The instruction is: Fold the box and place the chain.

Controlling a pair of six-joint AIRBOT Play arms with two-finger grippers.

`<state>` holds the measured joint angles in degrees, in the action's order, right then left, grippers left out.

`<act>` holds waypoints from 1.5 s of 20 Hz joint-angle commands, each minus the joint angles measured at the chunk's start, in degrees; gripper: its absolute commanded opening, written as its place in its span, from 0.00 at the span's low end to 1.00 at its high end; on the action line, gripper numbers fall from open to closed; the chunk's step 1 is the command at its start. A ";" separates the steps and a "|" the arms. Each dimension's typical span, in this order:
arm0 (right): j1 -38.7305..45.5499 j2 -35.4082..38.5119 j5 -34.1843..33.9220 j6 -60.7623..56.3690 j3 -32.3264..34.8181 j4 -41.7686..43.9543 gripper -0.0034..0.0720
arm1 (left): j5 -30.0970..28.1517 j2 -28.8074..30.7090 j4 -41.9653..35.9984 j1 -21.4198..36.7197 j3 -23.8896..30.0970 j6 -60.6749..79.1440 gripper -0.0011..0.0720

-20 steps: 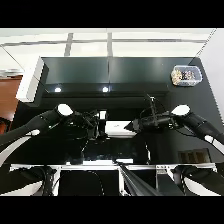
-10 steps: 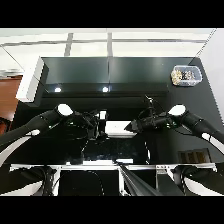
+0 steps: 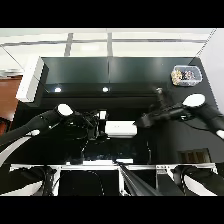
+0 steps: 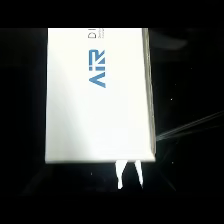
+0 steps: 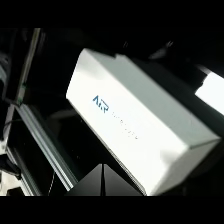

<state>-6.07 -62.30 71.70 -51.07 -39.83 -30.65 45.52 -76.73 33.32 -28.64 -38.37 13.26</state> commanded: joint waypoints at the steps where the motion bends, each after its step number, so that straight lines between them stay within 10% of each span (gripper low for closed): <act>1: 10.67 7.50 10.14 -2.14 -1.18 -9.33 0.08 | 0.15 2.64 1.07 0.11 -0.31 -5.35 0.99; 8: 21.70 16.09 10.54 -5.40 6.69 -9.20 0.08 | 0.79 13.09 -5.99 -0.72 -0.42 -8.50 0.98; 18: 21.07 16.09 4.81 -2.08 10.84 -4.31 0.08 | -1.11 -8.55 -11.28 -8.81 -16.17 -15.52 0.98; 30: 21.07 16.09 4.68 -1.60 10.84 -4.31 0.08 | 6.54 -9.57 -5.18 -9.35 -16.37 -16.70 0.98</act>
<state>14.96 -46.26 76.44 -52.71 -29.02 -34.98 50.15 -86.17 26.98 -37.69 -54.63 -3.33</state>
